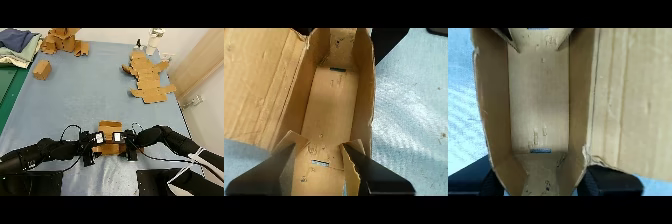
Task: Fold the box.
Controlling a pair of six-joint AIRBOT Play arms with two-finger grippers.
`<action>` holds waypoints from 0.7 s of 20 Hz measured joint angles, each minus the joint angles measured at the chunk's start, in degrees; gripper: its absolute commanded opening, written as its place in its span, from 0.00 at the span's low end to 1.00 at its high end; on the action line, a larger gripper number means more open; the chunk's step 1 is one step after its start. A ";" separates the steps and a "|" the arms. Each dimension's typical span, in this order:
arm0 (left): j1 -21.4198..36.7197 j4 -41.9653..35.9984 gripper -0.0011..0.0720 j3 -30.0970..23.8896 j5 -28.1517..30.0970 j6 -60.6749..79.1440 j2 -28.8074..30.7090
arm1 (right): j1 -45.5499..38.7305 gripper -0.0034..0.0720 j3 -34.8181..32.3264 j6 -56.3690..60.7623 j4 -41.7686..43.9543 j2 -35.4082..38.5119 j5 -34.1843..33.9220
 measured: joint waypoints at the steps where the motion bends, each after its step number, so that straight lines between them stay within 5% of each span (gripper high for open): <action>1: 0.00 -0.04 0.71 0.00 -0.04 0.00 0.00 | 0.00 0.71 0.00 0.02 0.00 0.00 0.00; 8: 0.00 -0.17 0.72 0.00 -0.11 -0.02 0.00 | 0.00 0.71 0.00 0.02 0.00 0.00 0.00; 9: 0.00 -0.17 0.75 0.00 -0.11 -0.02 0.00 | 0.00 0.71 0.00 0.02 0.00 0.00 0.00; 10: 0.00 -0.17 1.00 0.00 -0.09 -0.02 0.00 | 0.00 0.71 0.00 0.02 0.00 0.00 0.00; 14: 0.00 -0.13 1.00 0.00 -0.09 -0.15 0.00 | 0.00 0.71 0.00 0.02 0.00 0.00 0.00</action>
